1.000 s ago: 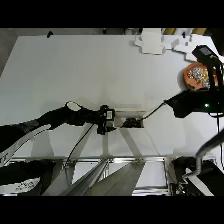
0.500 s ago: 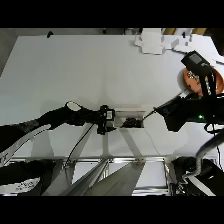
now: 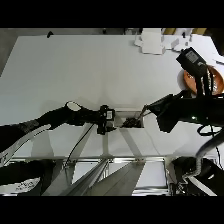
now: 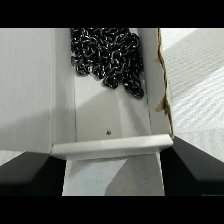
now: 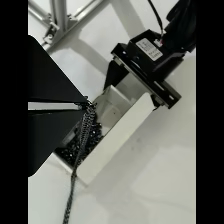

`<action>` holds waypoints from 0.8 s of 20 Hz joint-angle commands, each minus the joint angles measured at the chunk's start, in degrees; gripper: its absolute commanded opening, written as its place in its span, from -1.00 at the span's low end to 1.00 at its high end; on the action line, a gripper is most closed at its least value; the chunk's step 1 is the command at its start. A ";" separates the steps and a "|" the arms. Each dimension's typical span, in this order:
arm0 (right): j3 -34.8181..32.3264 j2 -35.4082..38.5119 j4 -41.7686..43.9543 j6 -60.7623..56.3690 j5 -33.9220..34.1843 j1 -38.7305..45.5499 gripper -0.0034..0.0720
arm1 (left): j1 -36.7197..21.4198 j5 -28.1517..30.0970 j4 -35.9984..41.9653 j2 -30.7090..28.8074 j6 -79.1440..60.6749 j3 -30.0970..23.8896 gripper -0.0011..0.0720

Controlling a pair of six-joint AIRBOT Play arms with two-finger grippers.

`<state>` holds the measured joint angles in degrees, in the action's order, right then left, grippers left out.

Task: Fold the box and place the chain.

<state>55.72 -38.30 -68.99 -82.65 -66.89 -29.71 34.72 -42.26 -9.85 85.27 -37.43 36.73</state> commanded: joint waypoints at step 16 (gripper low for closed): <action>-15.54 -10.78 -0.04 2.19 10.88 -0.46 -0.86 | 0.02 0.00 -0.02 -0.04 -0.02 0.04 -0.39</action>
<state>40.86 -47.24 -69.12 -81.56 -56.47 -30.11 34.74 -42.26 -9.87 85.27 -37.43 36.73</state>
